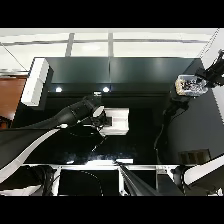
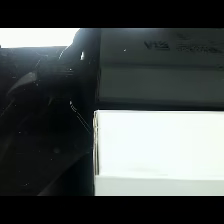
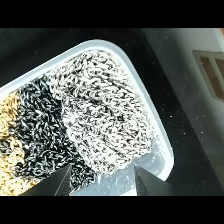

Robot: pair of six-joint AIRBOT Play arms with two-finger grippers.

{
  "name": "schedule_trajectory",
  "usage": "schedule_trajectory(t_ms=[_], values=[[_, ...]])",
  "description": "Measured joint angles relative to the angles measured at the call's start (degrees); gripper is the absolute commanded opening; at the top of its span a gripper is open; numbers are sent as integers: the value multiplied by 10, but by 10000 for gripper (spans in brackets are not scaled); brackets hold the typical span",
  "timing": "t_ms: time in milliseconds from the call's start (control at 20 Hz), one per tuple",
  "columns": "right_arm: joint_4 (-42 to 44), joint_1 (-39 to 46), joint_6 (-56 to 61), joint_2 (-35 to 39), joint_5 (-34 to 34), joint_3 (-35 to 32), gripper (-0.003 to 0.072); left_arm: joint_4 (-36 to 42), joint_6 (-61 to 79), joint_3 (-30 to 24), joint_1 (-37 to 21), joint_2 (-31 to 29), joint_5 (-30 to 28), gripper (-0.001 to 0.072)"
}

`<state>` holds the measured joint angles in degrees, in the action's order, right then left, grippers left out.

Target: Fold the box and place the chain.

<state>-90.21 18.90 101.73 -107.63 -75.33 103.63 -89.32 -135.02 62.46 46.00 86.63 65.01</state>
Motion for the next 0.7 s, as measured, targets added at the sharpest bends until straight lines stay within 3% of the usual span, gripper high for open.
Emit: schedule_trajectory(t_ms=[250,300,350,700], values=[[-6,0,-13,-36,-2,1,453,0,0,0,0,0,0,33],[-6,0,-15,-42,0,1,275,0,0,0,0,0,0,33],[-9,0,-16,-47,0,2,16,0,0,0,0,0,0,33],[-9,-1,-47,-24,-12,25,15,0,0,0,0,0,0,33]])
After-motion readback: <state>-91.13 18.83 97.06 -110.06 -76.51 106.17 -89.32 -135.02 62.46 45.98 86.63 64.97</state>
